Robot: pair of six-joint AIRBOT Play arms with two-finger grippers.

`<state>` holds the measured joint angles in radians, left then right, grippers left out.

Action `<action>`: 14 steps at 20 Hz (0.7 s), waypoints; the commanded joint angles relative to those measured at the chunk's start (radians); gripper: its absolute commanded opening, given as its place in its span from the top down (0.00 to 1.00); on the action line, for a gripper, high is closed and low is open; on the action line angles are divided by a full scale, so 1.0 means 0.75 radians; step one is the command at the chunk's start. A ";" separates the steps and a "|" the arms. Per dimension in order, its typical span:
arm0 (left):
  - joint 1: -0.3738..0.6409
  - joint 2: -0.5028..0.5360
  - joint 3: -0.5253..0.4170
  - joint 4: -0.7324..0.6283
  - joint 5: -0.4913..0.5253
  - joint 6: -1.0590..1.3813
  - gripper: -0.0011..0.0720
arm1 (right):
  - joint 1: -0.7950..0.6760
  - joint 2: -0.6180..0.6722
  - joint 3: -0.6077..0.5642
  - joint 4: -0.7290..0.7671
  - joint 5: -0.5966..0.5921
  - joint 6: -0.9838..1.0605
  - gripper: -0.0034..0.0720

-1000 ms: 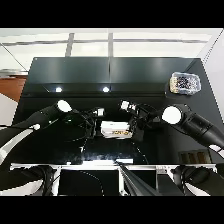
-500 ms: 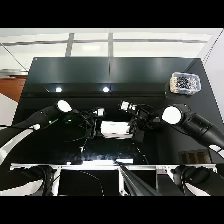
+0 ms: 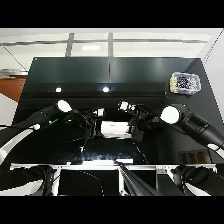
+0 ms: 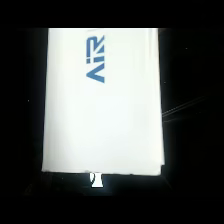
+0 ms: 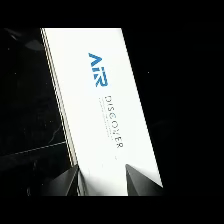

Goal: Fold the box and place the chain.

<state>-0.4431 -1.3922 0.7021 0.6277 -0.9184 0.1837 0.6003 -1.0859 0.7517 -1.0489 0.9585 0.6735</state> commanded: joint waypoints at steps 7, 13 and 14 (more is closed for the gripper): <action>-0.001 -0.001 -0.001 -0.001 0.001 -0.001 0.23 | 0.006 -0.013 0.011 -0.003 0.006 0.031 0.47; -0.001 -0.001 -0.001 0.000 0.001 -0.001 0.23 | -0.013 0.052 0.038 -0.005 0.049 0.202 0.47; -0.001 -0.001 -0.001 0.000 0.001 -0.001 0.23 | -0.032 0.073 0.043 -0.004 0.077 0.257 0.47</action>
